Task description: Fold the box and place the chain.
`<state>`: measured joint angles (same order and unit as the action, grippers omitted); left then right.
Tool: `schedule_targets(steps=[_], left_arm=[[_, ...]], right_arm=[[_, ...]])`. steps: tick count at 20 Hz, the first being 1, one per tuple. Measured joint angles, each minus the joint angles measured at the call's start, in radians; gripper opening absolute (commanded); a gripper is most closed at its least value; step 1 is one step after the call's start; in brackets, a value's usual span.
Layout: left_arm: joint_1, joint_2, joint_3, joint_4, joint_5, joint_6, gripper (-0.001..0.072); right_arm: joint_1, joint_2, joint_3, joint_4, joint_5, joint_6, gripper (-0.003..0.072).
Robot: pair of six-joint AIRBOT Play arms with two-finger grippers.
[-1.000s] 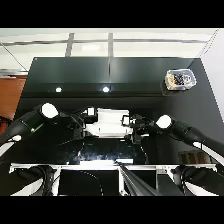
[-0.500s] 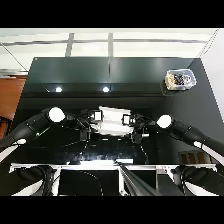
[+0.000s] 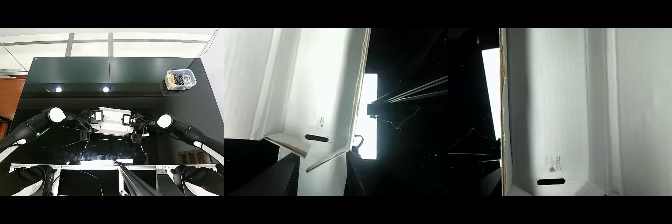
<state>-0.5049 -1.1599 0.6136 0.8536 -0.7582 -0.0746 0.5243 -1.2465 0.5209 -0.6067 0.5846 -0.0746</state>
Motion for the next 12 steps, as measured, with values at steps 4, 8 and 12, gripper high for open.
schedule_targets(steps=[4, 8, 12], left_arm=[[0.000, 0.000, 0.000, -0.008, -0.003, 0.000, 0.0266], [0.000, 0.000, 0.000, -0.012, 0.015, 0.000, 0.0266], [0.000, 0.000, 0.000, -0.010, 0.018, 0.000, 0.0264]], right_arm=[[0.000, 0.000, 0.000, 0.001, 0.000, 0.000, 0.0444], [0.000, 0.000, 0.000, -0.002, 0.001, -0.003, 0.0444], [0.000, 0.000, 0.000, 0.000, 0.001, -0.002, 0.0444]])
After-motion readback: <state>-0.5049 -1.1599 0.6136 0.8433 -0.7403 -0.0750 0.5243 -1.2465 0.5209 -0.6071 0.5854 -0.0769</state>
